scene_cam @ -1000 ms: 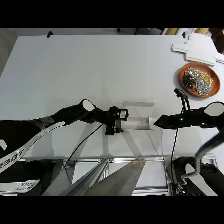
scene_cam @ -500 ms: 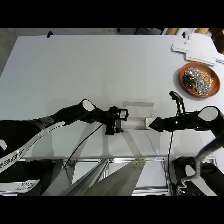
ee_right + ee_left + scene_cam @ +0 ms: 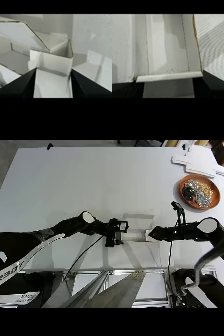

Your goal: Fold the box and place the chain.

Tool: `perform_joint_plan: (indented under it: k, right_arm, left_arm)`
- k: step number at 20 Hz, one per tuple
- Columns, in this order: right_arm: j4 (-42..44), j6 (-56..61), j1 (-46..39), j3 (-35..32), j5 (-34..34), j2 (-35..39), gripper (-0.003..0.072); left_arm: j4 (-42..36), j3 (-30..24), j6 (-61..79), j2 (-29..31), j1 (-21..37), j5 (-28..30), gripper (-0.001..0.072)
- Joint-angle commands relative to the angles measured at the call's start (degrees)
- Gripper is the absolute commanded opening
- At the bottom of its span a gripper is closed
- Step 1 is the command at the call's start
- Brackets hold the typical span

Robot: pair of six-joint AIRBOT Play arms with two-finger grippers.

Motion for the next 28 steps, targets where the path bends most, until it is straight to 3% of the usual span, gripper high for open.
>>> perform_joint_plan:
  k: [1, 6, 11, 22, 24, 28]
  right_arm:
    - [0.3, 2.6, 2.8, 1.4, -1.1, 0.0, 0.0407]
    - [-2.2, 8.6, 10.0, 2.1, -3.8, -1.0, 0.0402]
    - [-18.3, 23.9, 18.4, 7.8, -3.6, -4.6, 0.04]
    - [-35.1, 47.5, 31.5, 15.0, -1.4, -18.0, 0.0394]
    - [-35.1, 47.6, 31.6, 15.5, -0.5, -19.3, 0.0354]
    - [-35.2, 47.5, 31.6, 15.6, -0.5, -19.4, 0.0141]
  left_arm:
    - [0.0, 0.0, 0.0, 0.0, 0.0, 0.0, 0.0138]
    - [0.0, 0.0, 0.0, 0.0, 0.0, 0.0, 0.0138]
    - [0.0, 0.0, 0.0, 0.0, 0.0, 0.0, 0.0138]
    - [0.0, 0.0, 0.0, 0.0, 0.0, 0.0, 0.0138]
    - [0.0, 0.0, 0.0, 0.0, 0.0, 0.0, 0.0138]
    - [0.0, 0.0, 0.0, 0.0, 0.0, 0.0, 0.0138]
